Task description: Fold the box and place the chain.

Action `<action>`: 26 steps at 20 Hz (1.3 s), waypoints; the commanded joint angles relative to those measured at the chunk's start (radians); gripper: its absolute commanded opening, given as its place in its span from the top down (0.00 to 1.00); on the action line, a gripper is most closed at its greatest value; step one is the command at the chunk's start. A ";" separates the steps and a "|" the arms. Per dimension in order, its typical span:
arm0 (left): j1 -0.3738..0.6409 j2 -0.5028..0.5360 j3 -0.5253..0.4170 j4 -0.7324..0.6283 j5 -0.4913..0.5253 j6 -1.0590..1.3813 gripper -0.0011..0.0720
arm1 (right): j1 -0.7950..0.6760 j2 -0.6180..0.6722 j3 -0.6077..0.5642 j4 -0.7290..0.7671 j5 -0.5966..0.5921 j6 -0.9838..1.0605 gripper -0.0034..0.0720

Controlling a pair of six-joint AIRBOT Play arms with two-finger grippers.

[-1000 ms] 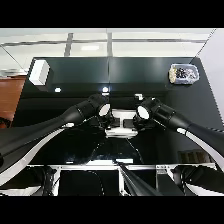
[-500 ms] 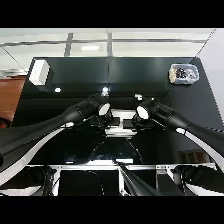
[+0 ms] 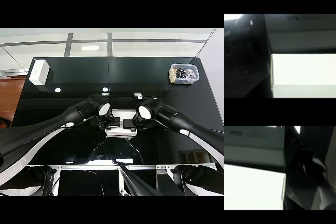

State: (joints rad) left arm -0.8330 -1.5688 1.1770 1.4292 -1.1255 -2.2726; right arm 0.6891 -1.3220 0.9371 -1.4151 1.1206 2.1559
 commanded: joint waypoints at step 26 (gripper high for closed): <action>0.004 0.000 0.000 0.084 -0.013 -0.061 0.95 | -0.882 -0.392 0.684 -0.171 -0.200 -0.273 0.12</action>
State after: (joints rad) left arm -0.8291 -1.5688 1.1770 1.5127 -1.1366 -2.3360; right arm -0.1562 -1.5326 1.4067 -1.6634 0.8585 1.8988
